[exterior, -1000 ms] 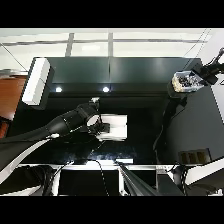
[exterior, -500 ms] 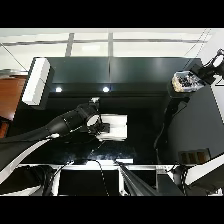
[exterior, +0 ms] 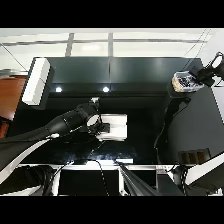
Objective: Fold the box and place the chain.
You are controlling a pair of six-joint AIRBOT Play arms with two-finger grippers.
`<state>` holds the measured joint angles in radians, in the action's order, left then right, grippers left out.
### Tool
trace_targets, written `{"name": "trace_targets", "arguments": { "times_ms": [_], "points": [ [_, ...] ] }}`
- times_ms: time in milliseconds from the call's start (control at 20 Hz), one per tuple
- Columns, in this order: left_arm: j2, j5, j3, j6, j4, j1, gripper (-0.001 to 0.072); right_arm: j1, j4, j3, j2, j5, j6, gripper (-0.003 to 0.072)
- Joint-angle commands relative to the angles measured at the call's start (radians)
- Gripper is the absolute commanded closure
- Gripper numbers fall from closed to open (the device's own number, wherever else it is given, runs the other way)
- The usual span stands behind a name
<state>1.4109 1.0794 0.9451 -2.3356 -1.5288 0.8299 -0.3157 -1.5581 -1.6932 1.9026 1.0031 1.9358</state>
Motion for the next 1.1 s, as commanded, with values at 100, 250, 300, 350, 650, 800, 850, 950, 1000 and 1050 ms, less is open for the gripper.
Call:
{"name": "trace_targets", "arguments": {
  "times_ms": [100, 250, 300, 350, 650, 800, 850, 950, 1000, 1050],
  "points": [
    [0.001, 0.000, -0.001, 0.001, 0.020, 0.000, 0.0680, -0.002, 0.021, -0.072, -0.030, 0.082, -0.066, 0.0666],
    [0.001, -0.002, -0.001, 0.001, 0.030, 0.000, 0.0679, -0.002, 0.021, -0.100, -0.095, 0.116, -0.148, 0.0667],
    [0.001, -0.002, -0.001, 0.001, 0.030, 0.000, 0.0679, -0.002, 0.025, -0.100, -0.126, 0.130, -0.181, 0.0667],
    [0.001, -0.002, -0.001, 0.002, 0.029, -0.001, 0.0679, -0.002, 0.037, -0.100, -0.152, 0.146, -0.218, 0.0667],
    [0.001, -0.008, -0.001, 0.001, 0.022, -0.001, 0.0679, -0.028, 0.250, -0.100, -0.377, 0.166, -0.381, 0.0669],
    [0.001, -0.027, -0.001, 0.001, 0.023, -0.001, 0.0679, -0.053, 0.306, -0.100, -0.520, 0.162, -0.402, 0.0669],
    [0.001, -0.032, -0.001, 0.001, 0.023, 0.000, 0.0679, -0.059, 0.328, -0.100, -0.566, 0.161, -0.416, 0.0669],
    [0.001, -0.048, -0.001, 0.002, 0.022, -0.001, 0.0679, -0.058, 0.328, -0.100, -0.636, 0.161, -0.416, 0.0669],
    [0.001, -0.051, -0.001, 0.002, 0.023, 0.000, 0.0679, -0.058, 0.328, -0.100, -0.668, 0.164, -0.415, 0.0669],
    [0.001, -0.052, -0.001, 0.002, 0.023, 0.000, 0.0680, -0.058, 0.328, -0.100, -0.695, 0.168, -0.415, 0.0669]
  ]
}}
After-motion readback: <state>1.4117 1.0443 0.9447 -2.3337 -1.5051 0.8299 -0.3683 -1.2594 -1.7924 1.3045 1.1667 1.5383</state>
